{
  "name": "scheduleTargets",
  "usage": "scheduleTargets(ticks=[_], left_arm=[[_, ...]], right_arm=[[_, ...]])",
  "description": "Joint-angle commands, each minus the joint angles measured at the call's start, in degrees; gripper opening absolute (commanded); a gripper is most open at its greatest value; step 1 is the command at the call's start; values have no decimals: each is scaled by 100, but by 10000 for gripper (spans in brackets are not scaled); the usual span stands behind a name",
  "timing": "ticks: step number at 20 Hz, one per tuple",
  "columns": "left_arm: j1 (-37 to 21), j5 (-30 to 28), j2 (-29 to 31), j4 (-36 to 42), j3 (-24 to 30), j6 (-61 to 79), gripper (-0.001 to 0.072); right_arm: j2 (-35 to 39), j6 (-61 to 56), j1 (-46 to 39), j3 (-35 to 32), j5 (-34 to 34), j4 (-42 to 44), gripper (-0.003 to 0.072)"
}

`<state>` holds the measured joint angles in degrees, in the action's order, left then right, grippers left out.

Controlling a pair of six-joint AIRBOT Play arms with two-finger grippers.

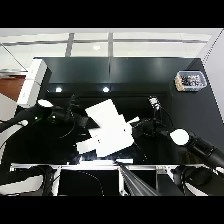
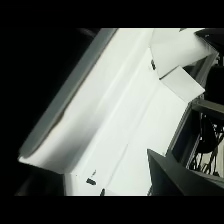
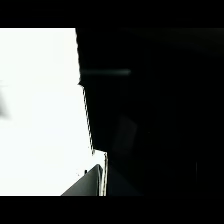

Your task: Fold the box and place the chain.

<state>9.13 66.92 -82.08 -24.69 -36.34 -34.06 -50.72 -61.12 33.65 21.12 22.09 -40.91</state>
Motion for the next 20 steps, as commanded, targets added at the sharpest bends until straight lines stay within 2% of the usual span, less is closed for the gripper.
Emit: scheduleTargets(ticks=[1,3,5,7,9,12,13,15,16,18,19,20], left_arm=[[236,282,-260,166,-9,852,699],[315,214,-262,162,-44,1036,698],[321,225,-262,162,-146,1082,663],[328,328,-262,109,-258,1296,489],[337,387,-262,-72,-380,1460,346],[341,393,-262,-256,-463,1460,329],[345,391,-262,-302,-463,1462,252],[391,389,-262,-507,-463,1462,162],[424,380,-262,-621,-466,1462,51],[492,376,-262,-791,-472,1541,31],[503,374,-260,-789,-476,1593,31],[522,374,-260,-800,-511,1596,31]], right_arm=[[-2,9,4,0,-26,2,42],[-2,9,4,0,-26,0,43],[-2,9,4,0,-28,-2,43],[-2,9,4,0,-26,-4,43],[-2,9,4,0,-26,-4,43],[-2,7,4,0,-26,-4,43],[-2,7,4,0,-26,-4,43],[-2,7,4,0,-26,-4,43],[-2,7,4,0,-26,-4,43],[-2,9,4,0,-7,-15,44],[-2,9,2,0,-11,-35,158],[-2,7,-24,2,-66,-33,516]])
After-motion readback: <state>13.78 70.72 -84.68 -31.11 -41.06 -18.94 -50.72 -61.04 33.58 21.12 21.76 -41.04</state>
